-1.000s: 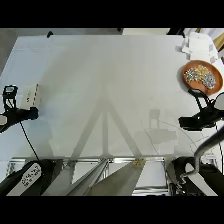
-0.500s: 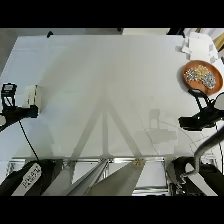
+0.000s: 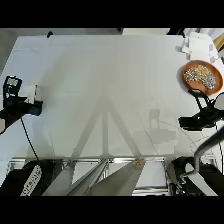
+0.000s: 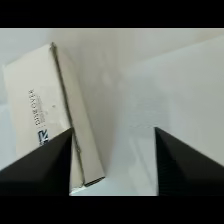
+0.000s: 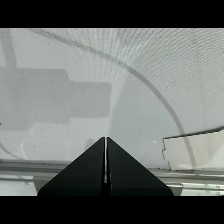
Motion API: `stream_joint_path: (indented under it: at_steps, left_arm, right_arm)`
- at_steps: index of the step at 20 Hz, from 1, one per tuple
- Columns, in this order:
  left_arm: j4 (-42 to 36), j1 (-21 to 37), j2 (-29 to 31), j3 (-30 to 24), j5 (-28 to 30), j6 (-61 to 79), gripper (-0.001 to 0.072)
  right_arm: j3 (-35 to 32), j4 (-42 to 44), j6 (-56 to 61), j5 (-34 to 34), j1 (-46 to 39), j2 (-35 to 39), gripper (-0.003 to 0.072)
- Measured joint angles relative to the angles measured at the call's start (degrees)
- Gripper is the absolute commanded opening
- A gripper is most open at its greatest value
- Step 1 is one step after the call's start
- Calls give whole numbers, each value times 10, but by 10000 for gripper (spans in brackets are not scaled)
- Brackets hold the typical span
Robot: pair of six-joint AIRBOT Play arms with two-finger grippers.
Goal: Fold the box and place the chain.
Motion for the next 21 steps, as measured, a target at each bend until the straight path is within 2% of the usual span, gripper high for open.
stream_joint_path:
  at_steps: [1,2,7,12,13,14,15,19,20,21]
  left_arm:
    - [0,-14,11,0,-19,0,50]
    - [0,-23,19,0,-36,-4,9]
    - [-1,-45,38,0,-119,-52,9]
    - [-1,-49,42,0,-151,-83,11]
    - [-1,-50,42,0,-153,-85,50]
    - [-1,-50,42,0,-154,-87,141]
    - [-1,-50,42,0,-154,-89,184]
    - [-1,-50,42,0,-149,-92,189]
    - [-1,-50,42,0,-149,-93,221]
    - [-1,-50,42,0,-148,-93,220]
  right_arm:
    - [0,0,0,0,0,0,11]
    - [0,0,0,0,0,0,11]
    - [0,0,0,0,0,0,11]
    - [0,0,0,0,0,0,11]
    - [0,0,0,0,0,0,11]
    - [0,0,0,0,0,0,11]
    - [0,0,0,0,0,0,11]
    - [0,0,0,0,0,0,11]
    - [0,0,0,0,0,0,11]
    - [0,0,0,0,0,0,11]
